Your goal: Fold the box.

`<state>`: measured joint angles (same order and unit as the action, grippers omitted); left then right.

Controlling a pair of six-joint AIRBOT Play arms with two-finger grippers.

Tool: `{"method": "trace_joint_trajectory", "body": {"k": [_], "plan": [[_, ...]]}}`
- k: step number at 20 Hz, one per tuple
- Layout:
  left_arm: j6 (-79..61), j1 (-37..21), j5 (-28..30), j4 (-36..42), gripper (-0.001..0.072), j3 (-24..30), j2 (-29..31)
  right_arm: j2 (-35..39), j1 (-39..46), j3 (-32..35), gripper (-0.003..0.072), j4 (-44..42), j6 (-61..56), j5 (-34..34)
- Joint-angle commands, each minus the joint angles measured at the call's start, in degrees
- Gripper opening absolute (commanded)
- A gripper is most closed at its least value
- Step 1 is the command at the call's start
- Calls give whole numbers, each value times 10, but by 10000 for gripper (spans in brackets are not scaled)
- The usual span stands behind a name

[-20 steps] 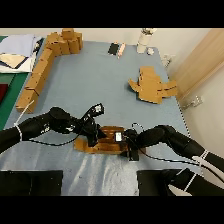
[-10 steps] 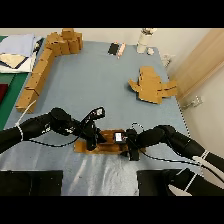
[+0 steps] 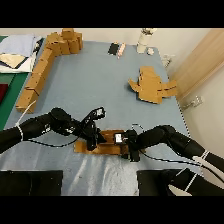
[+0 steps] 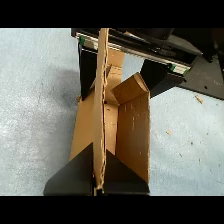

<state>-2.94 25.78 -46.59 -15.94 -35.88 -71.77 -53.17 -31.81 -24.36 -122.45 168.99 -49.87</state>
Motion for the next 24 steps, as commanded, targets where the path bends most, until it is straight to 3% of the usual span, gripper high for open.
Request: {"method": "trace_joint_trajectory", "body": {"k": [1,14,15,16,17,24], "plan": [[0,0,2,0,15,0,0,0,0,0,694,1,0,-1],[0,0,8,0,15,0,0,21,0,0,668,-2,-56,0],[0,0,8,0,15,0,0,21,0,0,643,-3,-56,1],[0,0,8,-2,15,0,0,21,0,0,549,-3,-56,1],[0,0,8,-7,15,0,0,21,0,0,526,-2,-56,4],[0,0,7,-10,15,0,0,-10,0,0,526,5,-56,27]]}}
